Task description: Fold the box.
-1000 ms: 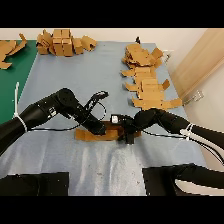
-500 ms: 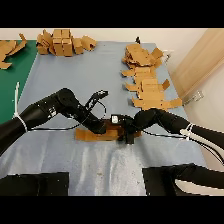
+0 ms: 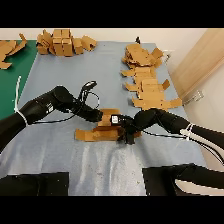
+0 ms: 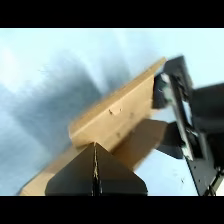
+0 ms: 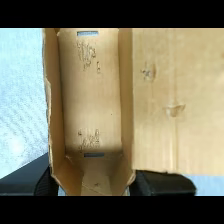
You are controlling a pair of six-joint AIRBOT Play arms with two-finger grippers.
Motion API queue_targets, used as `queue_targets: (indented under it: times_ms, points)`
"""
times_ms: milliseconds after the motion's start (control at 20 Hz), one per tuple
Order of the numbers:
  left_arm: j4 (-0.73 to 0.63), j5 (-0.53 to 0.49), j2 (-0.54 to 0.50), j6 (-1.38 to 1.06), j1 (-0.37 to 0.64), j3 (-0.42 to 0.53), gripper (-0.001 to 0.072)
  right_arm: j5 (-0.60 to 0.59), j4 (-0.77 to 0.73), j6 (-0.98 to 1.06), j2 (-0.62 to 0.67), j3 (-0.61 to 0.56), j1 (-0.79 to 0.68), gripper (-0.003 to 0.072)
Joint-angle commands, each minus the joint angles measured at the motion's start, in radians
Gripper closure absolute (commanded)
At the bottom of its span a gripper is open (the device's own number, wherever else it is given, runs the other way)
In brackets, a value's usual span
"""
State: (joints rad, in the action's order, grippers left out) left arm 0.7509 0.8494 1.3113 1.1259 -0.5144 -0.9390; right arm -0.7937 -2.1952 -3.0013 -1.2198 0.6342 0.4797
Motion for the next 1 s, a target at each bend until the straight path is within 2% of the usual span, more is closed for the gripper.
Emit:
queue_targets:
  times_ms: [0, 300, 700, 850, 950]
  points:
    - [-0.012, 0.011, 0.049, 0.015, 0.013, -0.001, 0.0698, -0.001, 0.0, 0.0, -0.001, -0.001, 0.0, 0.0192]
    - [-0.023, 0.03, 0.14, 0.015, -0.01, -0.001, 0.0698, -0.001, 0.0, 0.0, -0.001, -0.001, 0.0, 0.0192]
    - [-0.084, 0.014, 0.151, -0.099, -0.002, -0.005, 0.0699, -0.001, 0.0, 0.0, -0.001, -0.001, 0.0, 0.0191]
    - [-0.124, 0.017, 0.138, -0.236, 0.057, -0.039, 0.0699, -0.001, 0.0, 0.0, -0.001, -0.001, 0.0, 0.0191]
    - [-0.183, 0.021, 0.093, -0.365, 0.124, -0.051, 0.07, -0.001, 0.0, 0.0, -0.001, -0.001, 0.0, 0.0191]
